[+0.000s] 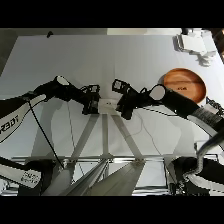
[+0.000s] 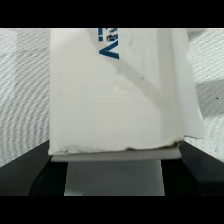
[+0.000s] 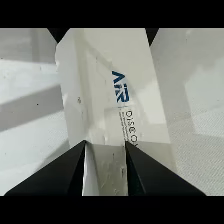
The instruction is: Fold the box and place the chain.
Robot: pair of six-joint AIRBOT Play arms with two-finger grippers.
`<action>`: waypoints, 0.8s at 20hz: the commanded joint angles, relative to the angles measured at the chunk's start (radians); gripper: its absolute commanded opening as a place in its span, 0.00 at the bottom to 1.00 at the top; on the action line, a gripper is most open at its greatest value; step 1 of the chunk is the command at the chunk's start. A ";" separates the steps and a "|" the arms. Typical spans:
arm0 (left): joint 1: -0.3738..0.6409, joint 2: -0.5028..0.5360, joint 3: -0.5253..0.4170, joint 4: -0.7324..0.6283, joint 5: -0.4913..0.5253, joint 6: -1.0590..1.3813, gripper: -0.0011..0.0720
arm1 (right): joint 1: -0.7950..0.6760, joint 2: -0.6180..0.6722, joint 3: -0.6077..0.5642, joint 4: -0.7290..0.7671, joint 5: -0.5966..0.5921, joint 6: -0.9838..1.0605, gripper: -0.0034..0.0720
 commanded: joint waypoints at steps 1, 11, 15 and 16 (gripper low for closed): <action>0.000 0.000 0.000 0.001 0.000 0.001 0.21 | 0.001 0.000 -0.005 -0.001 -0.008 -0.001 0.36; 0.000 0.000 0.000 0.001 0.000 0.001 0.21 | 0.024 0.065 -0.005 -0.106 -0.143 -0.001 0.36; 0.000 0.000 0.000 0.001 0.000 0.001 0.21 | 0.025 0.072 -0.005 -0.121 -0.149 -0.001 0.36; 0.000 0.000 0.000 0.000 0.000 0.001 0.21 | 0.025 0.072 -0.005 -0.122 -0.149 -0.001 0.36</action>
